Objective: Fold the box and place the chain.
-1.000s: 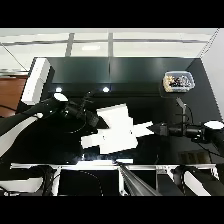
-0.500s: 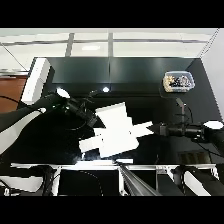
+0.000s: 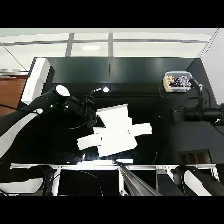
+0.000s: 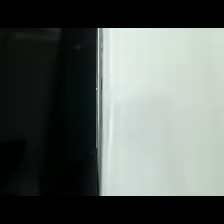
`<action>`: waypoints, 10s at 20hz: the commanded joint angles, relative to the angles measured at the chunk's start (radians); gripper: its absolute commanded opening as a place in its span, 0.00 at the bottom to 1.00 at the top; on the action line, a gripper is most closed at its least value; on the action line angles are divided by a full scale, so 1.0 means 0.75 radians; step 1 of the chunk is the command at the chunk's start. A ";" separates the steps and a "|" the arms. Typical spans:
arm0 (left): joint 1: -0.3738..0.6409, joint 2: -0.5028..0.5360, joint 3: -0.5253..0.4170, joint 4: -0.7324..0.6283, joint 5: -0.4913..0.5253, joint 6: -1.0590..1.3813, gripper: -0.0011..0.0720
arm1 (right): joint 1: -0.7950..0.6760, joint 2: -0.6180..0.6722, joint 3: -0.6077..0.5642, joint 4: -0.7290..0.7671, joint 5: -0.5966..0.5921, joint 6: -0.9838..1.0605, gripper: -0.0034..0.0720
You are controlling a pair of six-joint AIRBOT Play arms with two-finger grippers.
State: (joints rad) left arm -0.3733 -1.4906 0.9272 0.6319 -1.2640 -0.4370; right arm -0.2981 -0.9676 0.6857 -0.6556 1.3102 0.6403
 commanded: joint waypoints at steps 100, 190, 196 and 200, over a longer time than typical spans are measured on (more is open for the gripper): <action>-0.248 0.054 -0.083 0.049 0.493 0.608 0.05 | 0.920 -0.144 -0.326 0.012 -0.732 -0.947 0.99; -0.494 0.634 -0.457 -0.100 1.252 -0.496 0.05 | 0.921 -0.238 -0.326 0.051 -0.794 -1.044 0.14; -0.460 0.359 -0.343 0.040 1.279 -0.467 0.05 | 0.921 -0.238 -0.326 0.051 -0.796 -1.034 0.14; -0.458 0.208 -0.267 0.103 1.060 -0.474 0.05 | 0.921 -0.238 -0.326 0.051 -0.796 -1.034 0.14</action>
State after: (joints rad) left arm -0.7197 -1.2575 0.6899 0.6701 -0.3695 -0.7959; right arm 0.3927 -1.1469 0.4404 -0.6167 0.7128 -0.1356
